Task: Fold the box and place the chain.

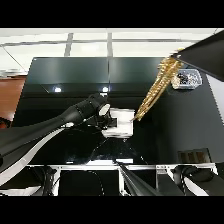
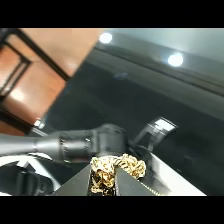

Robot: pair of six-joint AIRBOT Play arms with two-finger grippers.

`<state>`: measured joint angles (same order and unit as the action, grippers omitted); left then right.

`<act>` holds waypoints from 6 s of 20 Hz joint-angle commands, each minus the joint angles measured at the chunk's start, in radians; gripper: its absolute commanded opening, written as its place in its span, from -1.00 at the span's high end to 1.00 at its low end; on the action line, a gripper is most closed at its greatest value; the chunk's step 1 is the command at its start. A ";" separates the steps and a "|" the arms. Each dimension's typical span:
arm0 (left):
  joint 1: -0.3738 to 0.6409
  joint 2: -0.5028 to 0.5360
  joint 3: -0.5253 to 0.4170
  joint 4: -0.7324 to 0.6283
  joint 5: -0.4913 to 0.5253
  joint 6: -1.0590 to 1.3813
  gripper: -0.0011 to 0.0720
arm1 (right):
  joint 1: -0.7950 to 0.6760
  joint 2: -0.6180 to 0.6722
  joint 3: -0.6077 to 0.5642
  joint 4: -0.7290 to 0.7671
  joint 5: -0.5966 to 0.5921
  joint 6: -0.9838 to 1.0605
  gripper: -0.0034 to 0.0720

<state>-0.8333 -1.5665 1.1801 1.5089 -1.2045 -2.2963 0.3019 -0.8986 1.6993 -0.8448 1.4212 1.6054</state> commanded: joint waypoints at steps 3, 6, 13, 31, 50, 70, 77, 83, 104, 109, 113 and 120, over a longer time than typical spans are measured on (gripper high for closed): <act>0.001 0.000 0.001 0.001 0.000 0.000 0.91 | 0.076 -0.008 -0.098 0.006 -0.123 0.006 0.87; 0.001 0.000 0.001 0.001 0.000 0.000 0.91 | 0.076 -0.011 -0.161 0.000 -0.130 0.006 0.87; 0.001 0.000 0.001 0.001 0.000 0.000 0.91 | 0.141 -0.011 -0.480 -0.025 -0.195 0.007 0.87; 0.001 0.000 0.008 -0.003 0.002 -0.074 0.91 | -0.086 0.031 -0.785 -0.342 -0.172 -0.002 -0.07; 0.406 0.551 -0.335 -0.027 0.125 0.244 -0.97 | -0.084 0.031 -0.795 -0.338 -0.255 -0.027 -0.07; 0.398 0.299 -0.583 -0.991 0.420 2.461 -0.99 | -0.084 0.031 -0.868 -0.334 -0.326 0.014 -0.08; 0.382 0.228 -0.522 -0.995 0.418 2.480 -0.99 | -0.084 0.031 -0.868 -0.330 -0.326 0.014 -0.07; 0.356 0.188 -0.486 -0.990 0.431 2.513 -0.82 | -0.081 0.030 -0.876 -0.299 -0.397 0.013 -0.07; 0.352 0.187 -0.484 -0.989 0.447 2.514 -0.05 | 0.066 -0.244 -0.867 0.029 -0.412 -1.385 -0.94; 0.352 0.187 -0.484 -0.989 0.447 2.514 -0.05 | 0.105 -0.244 -0.916 0.043 -0.449 -1.436 -0.94; 0.352 0.187 -0.484 -0.989 0.447 2.514 -0.05 | 0.105 -0.245 -0.916 0.062 -0.450 -1.472 -0.94; 0.352 0.187 -0.484 -0.989 0.447 2.514 -0.05 | 0.105 -0.245 -0.916 0.062 -0.456 -1.427 0.28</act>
<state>-0.4808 -1.3792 0.6949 0.5190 -0.7563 0.2146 0.4065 -1.1439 0.7841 -0.7834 0.9672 0.1577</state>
